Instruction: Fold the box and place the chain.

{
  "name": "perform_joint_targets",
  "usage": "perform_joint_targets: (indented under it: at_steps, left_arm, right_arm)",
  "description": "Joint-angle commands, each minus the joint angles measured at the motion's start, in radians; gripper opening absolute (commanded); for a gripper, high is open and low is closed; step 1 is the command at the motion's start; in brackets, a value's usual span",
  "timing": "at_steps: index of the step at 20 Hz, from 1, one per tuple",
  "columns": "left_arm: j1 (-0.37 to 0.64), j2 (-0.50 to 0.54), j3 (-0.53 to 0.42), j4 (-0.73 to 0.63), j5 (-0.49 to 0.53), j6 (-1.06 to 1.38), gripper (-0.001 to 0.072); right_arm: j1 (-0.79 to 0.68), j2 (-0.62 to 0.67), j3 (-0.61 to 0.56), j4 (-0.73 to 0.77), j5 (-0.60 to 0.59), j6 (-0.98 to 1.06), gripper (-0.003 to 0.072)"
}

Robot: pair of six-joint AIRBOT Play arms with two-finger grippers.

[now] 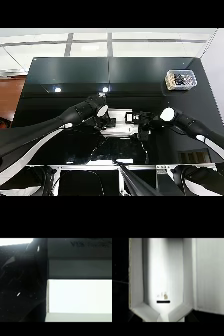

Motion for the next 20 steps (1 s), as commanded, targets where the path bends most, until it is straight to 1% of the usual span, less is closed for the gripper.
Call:
perform_joint_targets:
  at_steps: [1,2,3,4,5,6,7,9,12,14,15,16,17,18,19,20]
  left_arm:
    - [0.000,-0.001,0.000,0.000,-0.003,0.002,0.0023]
    - [0.000,-0.001,0.000,0.000,-0.003,0.002,0.0023]
    - [0.000,-0.001,0.000,0.000,-0.003,0.002,0.0023]
    - [0.000,-0.001,0.000,0.000,-0.003,0.002,0.0023]
    - [0.000,-0.001,0.000,0.000,-0.003,0.002,0.0023]
    - [0.000,-0.001,0.000,0.000,-0.003,0.002,0.0023]
    - [0.000,-0.001,0.000,0.000,-0.003,0.002,0.0024]
    - [0.000,-0.001,0.000,0.000,-0.003,0.001,0.0024]
    - [0.000,-0.001,0.000,0.000,-0.003,0.002,0.0023]
    - [0.000,-0.001,0.000,0.000,-0.003,0.001,0.0023]
    - [0.000,-0.001,0.000,0.000,-0.003,0.001,0.0023]
    - [0.000,-0.001,0.000,0.000,-0.003,0.001,0.0023]
    - [0.000,-0.001,0.000,0.000,-0.003,0.001,0.0023]
    - [0.000,-0.001,0.000,0.000,-0.003,0.001,0.0023]
    - [0.000,-0.001,0.000,0.000,-0.003,0.001,0.0024]
    - [0.000,-0.001,0.000,0.000,-0.003,0.001,0.0024]
  right_arm:
    - [0.000,0.040,0.005,-0.102,0.032,0.073,0.0711]
    - [0.000,0.039,0.005,-0.090,0.024,0.071,0.0709]
    - [0.000,0.039,0.005,-0.064,0.013,0.063,0.0607]
    - [0.000,0.039,0.005,-0.035,0.010,0.047,0.0534]
    - [0.000,0.039,0.005,0.000,0.011,0.036,0.0431]
    - [0.000,0.039,0.005,0.040,0.021,0.036,0.0184]
    - [0.002,0.039,0.005,0.082,0.031,0.036,0.0123]
    - [0.011,0.037,0.005,0.138,0.036,0.037,0.0119]
    - [0.045,0.005,0.005,0.209,0.007,0.037,0.0121]
    - [0.061,-0.021,0.005,0.227,-0.003,0.041,0.0141]
    - [0.060,-0.026,0.005,0.227,-0.014,0.073,0.0327]
    - [0.059,-0.026,0.005,0.223,-0.015,0.093,0.0433]
    - [0.053,-0.026,0.005,0.218,-0.002,0.105,0.0292]
    - [0.047,-0.026,0.005,0.219,0.014,0.120,0.0288]
    - [0.047,-0.025,0.005,0.219,0.012,0.151,0.0448]
    - [0.044,-0.022,0.005,0.208,0.019,0.172,0.0280]
